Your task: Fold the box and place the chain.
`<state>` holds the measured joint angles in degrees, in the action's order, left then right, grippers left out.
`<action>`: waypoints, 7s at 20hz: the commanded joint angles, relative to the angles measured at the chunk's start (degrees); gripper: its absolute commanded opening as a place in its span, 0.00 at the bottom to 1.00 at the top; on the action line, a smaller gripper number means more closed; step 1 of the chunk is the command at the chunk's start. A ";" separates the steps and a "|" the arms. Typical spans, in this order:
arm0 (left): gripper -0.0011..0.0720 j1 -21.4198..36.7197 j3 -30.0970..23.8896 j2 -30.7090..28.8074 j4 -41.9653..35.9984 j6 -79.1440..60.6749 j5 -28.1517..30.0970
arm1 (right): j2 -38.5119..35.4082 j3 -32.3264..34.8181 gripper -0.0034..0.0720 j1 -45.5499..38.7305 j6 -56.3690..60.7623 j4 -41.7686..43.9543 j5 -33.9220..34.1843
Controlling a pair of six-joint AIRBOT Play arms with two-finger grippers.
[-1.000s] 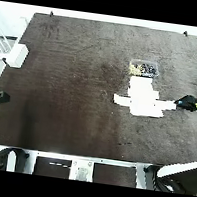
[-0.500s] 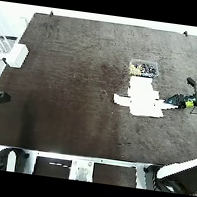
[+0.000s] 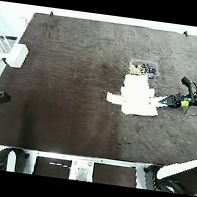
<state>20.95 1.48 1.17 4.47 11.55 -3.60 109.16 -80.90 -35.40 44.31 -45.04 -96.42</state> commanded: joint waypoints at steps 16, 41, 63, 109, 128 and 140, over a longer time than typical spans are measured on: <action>0.04 0.04 0.02 0.02 0.02 0.00 -0.04 | -16.81 20.44 0.05 38.97 5.11 20.15 44.92; 0.78 0.04 31.82 54.42 2.27 -4.37 -36.28 | -11.74 13.66 0.05 42.29 5.84 13.94 48.72; 0.88 -15.45 115.25 119.49 35.85 37.68 -74.95 | -11.80 13.97 0.05 45.44 6.03 16.06 51.87; 0.41 -24.83 115.84 126.29 28.09 29.92 -78.95 | -11.80 14.10 0.06 47.04 4.50 15.87 51.87; 0.03 -23.41 115.82 126.27 26.05 -4.61 -83.41 | -17.40 14.10 0.43 35.50 3.43 18.03 47.76; 0.03 -23.39 105.35 123.67 20.72 -25.24 -73.68 | -18.05 14.34 0.43 33.94 -0.02 17.40 46.86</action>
<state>-2.48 109.62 125.40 27.59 -6.59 -80.75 91.18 -66.59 -1.69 44.82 -27.57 -49.41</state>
